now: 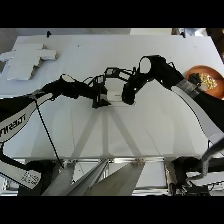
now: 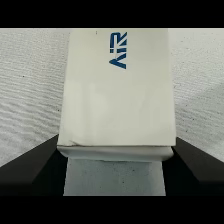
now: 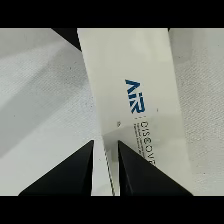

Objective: Fold the box and place the chain.

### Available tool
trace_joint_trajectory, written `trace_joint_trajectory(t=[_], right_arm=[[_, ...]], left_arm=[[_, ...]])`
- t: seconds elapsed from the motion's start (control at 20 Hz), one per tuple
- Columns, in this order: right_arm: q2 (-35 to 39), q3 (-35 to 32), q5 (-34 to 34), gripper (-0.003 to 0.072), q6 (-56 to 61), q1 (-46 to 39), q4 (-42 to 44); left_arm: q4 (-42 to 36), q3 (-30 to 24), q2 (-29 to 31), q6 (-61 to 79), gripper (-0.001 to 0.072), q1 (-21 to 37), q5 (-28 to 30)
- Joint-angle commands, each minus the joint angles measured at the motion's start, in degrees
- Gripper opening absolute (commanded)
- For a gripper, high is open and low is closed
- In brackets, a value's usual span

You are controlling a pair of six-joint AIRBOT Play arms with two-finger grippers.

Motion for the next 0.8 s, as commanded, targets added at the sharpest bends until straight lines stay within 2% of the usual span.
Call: trace_joint_trajectory(t=[0.0, 0.35, 0.45, 0.5, 0.6, 0.75], right_arm=[[0.59, -0.63, 0.02, 0.0177, 0.17, 0.04, 0.07], [5.35, -0.63, -5.18, 0.0175, 7.93, -0.26, 2.01], [5.73, -0.63, -6.01, 0.0171, 9.31, -1.64, 9.84], [5.70, -0.74, -5.99, 0.0140, 9.64, -2.56, 14.25], [5.70, -1.38, -6.10, 0.0013, 10.51, -4.68, 23.39], [5.70, -4.39, -9.94, 0.0012, 10.51, -7.58, 34.58]], left_arm=[[-0.04, 0.02, 0.00, -0.04, 0.0501, 0.04, 0.22], [-0.04, 0.02, 0.00, -0.04, 0.0501, 0.04, 0.22], [-0.04, 0.02, 0.00, -0.04, 0.0501, 0.04, 0.22], [-0.04, 0.02, 0.00, -0.04, 0.0501, 0.04, 0.20], [-0.02, 0.02, 0.00, -0.04, 0.0501, 0.04, 0.22], [-0.04, 0.02, 0.00, -0.04, 0.0501, 0.07, 0.22]])
